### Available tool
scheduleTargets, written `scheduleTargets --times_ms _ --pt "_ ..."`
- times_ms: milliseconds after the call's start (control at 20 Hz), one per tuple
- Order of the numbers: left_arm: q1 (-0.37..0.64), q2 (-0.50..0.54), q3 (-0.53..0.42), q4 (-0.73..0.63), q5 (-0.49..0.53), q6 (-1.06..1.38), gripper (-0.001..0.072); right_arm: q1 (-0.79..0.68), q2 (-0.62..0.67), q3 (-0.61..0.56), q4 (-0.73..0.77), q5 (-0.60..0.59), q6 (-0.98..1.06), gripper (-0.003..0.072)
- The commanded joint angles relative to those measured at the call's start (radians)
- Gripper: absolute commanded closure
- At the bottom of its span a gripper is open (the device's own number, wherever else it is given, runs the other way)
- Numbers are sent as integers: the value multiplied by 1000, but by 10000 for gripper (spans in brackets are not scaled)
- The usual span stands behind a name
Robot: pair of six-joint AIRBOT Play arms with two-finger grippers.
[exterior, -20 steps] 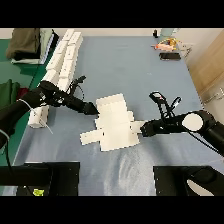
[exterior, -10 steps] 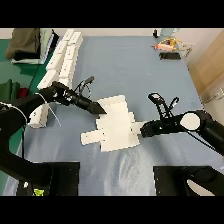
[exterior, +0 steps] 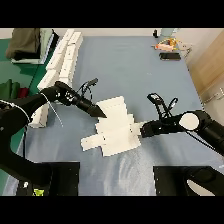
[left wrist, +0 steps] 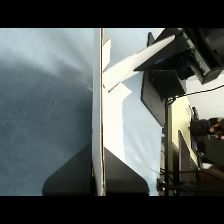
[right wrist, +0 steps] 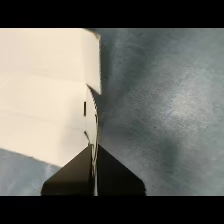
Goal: Fold the box.
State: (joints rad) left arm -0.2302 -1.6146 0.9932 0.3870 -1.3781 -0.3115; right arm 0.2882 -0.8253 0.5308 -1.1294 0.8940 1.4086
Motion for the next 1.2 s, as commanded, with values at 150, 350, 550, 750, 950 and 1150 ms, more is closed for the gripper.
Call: scheduleTargets --times_ms 150,350,550,750,950,1150 --pt "-1 0 10 -41 -27 0 695 0 0 0 -139 -13 82 621" --pt "-1 36 15 -42 -29 102 696 -2 -1 0 -443 -14 335 621" --pt "-12 69 15 -39 46 201 697 -2 0 2 -478 -66 357 310" --pt "-95 151 -5 79 209 244 702 -2 0 2 -462 -109 439 309" --pt "-190 340 -129 147 429 310 702 -2 11 2 -479 -140 533 309" --pt "-264 476 -255 76 586 419 702 -3 12 2 -506 -185 596 310"
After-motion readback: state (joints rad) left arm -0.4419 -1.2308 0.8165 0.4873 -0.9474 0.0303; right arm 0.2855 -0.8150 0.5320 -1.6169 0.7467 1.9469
